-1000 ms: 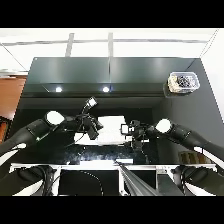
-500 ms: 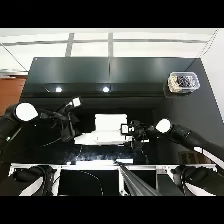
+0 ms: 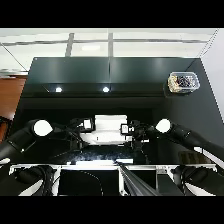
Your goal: Fold the box and place the chain.
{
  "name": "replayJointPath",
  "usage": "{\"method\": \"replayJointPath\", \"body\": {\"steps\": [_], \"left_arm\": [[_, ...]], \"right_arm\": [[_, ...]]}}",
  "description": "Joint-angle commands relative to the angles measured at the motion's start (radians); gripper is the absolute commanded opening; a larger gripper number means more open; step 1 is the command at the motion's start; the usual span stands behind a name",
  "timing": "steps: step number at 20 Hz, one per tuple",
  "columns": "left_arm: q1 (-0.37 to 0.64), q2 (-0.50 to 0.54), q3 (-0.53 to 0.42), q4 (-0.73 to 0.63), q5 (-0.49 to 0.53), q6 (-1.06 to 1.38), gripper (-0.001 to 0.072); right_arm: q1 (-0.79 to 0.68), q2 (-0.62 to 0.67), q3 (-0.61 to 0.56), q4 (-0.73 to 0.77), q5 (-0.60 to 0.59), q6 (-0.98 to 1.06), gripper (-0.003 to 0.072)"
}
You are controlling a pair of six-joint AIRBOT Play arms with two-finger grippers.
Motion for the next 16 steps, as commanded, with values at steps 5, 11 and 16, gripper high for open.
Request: {"method": "replayJointPath", "body": {"steps": [5,11,16], "left_arm": [[-0.058,-0.055,-0.016,-0.154,0.135,0.025,0.0546],[-0.058,-0.055,-0.016,-0.222,0.094,0.024,0.0225],[-0.058,-0.056,-0.016,-0.226,0.081,0.024,0.0226]], "right_arm": [[0.000,0.000,0.000,0.000,0.000,0.000,0.0416],[0.000,0.000,0.000,0.000,0.000,0.000,0.0416],[0.000,0.000,0.000,0.000,0.000,0.000,0.0417]]}}
